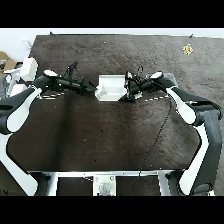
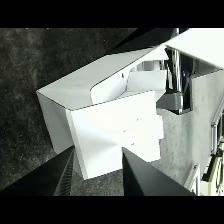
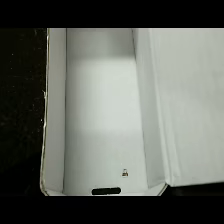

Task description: Fold the box and place the chain.

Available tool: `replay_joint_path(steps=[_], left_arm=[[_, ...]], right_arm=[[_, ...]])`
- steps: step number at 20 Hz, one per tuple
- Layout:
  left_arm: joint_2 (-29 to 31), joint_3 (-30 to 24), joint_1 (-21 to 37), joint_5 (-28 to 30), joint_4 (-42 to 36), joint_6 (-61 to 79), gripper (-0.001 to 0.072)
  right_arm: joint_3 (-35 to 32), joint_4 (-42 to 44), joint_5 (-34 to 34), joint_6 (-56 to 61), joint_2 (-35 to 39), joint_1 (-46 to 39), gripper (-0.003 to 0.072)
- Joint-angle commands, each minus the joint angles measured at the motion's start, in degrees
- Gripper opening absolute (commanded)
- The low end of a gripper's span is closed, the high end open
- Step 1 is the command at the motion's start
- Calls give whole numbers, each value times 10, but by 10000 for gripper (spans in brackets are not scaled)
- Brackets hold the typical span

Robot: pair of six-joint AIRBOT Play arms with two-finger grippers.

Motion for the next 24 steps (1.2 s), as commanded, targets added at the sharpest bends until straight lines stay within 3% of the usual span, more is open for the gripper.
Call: replay_joint_path(steps=[1,15,24], left_arm=[[0,26,-15,7,44,-39,328],[0,123,-98,42,287,-220,328],[0,123,-141,92,367,-275,329]], right_arm=[[0,0,0,0,0,0,386],[0,0,0,0,0,0,387],[0,0,0,0,0,0,386]])
